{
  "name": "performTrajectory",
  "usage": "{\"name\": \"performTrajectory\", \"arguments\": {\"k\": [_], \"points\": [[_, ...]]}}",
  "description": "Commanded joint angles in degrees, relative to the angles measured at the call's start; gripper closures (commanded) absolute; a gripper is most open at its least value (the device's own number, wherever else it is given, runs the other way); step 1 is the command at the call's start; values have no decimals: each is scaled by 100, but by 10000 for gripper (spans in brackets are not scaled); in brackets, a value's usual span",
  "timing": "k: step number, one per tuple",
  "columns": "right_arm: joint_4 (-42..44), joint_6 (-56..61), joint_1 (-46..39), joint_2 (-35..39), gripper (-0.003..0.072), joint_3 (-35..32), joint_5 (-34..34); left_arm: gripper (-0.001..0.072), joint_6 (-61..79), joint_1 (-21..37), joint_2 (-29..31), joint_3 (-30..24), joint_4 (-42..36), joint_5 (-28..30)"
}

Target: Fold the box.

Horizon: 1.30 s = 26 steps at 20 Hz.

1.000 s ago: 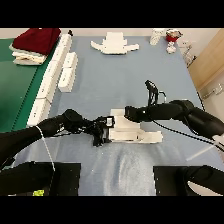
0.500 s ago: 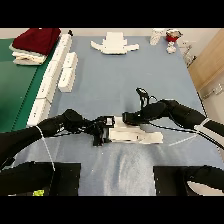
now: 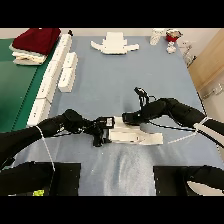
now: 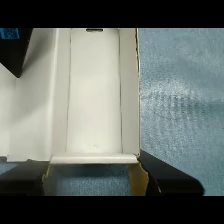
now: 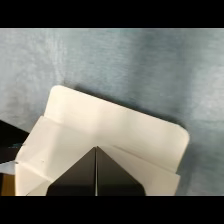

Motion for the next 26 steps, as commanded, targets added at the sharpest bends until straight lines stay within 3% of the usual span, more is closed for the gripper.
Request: {"name": "performTrajectory", "arguments": {"k": [1, 7, 11, 12, 13, 14, 17, 22, 26], "points": [[-83, -258, -11, 208, 681, 264, -391, 254, -4, 0, -4, 2, -9, 24], [-1552, -367, -2, 1530, 681, 553, -1572, 255, -4, 0, -4, 2, -9, 24], [-1738, -2190, 13, 2686, 678, 31, -2468, 254, -2, 0, -4, 2, -9, 24], [-1681, -2564, 50, 2957, 560, -234, -2577, 254, -2, 0, -4, 2, -9, 24], [-1716, -2828, 74, 3152, 352, -494, -2603, 255, -2, 0, -4, 2, -9, 24], [-1805, -3222, 72, 3294, 215, -772, -2562, 254, -2, 0, -4, 2, -9, 24], [-2065, -4245, 72, 3303, 17, -1388, -2087, 254, -2, 0, -4, 2, -9, 24], [-2208, -5375, 72, 2590, 11, -1668, -1003, 254, -4, 0, -4, 2, -9, 24], [-1873, -6286, 74, 2098, 17, -1665, -531, 255, -2, 0, -4, 2, -9, 24]]}}
